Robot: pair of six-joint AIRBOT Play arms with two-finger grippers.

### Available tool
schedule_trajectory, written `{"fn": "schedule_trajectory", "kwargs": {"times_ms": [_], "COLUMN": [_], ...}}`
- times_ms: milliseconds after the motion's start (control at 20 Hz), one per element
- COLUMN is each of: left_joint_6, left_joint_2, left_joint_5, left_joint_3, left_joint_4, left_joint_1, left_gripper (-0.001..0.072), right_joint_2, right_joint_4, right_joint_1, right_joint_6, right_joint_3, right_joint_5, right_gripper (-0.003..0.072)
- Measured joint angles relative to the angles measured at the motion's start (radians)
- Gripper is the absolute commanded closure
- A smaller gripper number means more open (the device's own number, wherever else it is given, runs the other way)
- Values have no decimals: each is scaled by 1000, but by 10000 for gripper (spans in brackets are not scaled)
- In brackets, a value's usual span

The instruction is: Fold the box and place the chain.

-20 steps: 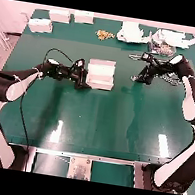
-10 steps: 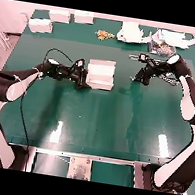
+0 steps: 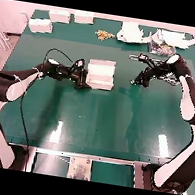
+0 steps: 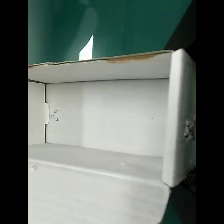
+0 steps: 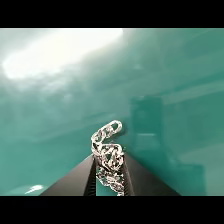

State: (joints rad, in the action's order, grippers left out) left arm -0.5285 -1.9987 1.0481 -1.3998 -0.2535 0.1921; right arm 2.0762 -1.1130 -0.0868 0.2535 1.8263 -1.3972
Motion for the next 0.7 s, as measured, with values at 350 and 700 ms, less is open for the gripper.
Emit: {"fn": "schedule_trajectory", "kwargs": {"times_ms": [350, 700], "left_joint_6": [0, 0], "left_joint_2": [0, 0], "left_joint_5": [0, 0], "left_joint_3": [0, 0], "left_joint_4": [0, 0], "left_joint_1": [0, 0], "left_gripper": [420, 420], "right_joint_2": [-60, -95], "right_joint_4": [42, 83], "right_joint_1": [45, 95], "right_joint_6": [76, 130], "right_joint_3": [1, 2], "right_joint_5": [-109, -185], "right_gripper": [684, 684]}}
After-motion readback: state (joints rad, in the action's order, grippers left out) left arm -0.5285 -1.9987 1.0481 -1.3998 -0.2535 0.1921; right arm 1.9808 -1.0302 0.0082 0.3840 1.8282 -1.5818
